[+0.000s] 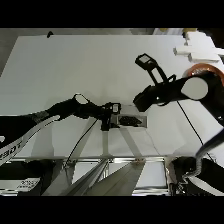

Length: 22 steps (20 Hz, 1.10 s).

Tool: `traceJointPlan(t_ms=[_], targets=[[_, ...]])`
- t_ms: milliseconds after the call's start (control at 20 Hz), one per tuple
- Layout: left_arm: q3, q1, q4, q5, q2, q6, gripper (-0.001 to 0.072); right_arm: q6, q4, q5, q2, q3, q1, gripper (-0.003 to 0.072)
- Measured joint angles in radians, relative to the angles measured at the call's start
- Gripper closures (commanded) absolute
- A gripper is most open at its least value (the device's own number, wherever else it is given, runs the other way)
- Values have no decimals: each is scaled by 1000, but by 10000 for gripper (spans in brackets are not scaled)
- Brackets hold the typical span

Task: Fold the box and place the chain.

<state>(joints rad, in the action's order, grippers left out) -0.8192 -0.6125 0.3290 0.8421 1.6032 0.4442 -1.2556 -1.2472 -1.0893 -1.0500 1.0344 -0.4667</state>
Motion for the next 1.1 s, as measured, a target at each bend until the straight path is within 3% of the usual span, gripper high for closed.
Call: traceJointPlan(t_ms=[150, 200, 550, 1100], targets=[[0, 0, 0, 0, 0, 0, 639, 129, 14, 3, -71, 27, 80, 571], [0, 0, 0, 0, 0, 0, 639, 158, 16, 3, -105, 32, 99, 665], [0, 0, 0, 0, 0, 0, 639, 350, 77, -2, -243, 13, 141, 669], [0, 0, 0, 0, 0, 0, 639, 550, 159, 68, -124, -178, 42, 667]])
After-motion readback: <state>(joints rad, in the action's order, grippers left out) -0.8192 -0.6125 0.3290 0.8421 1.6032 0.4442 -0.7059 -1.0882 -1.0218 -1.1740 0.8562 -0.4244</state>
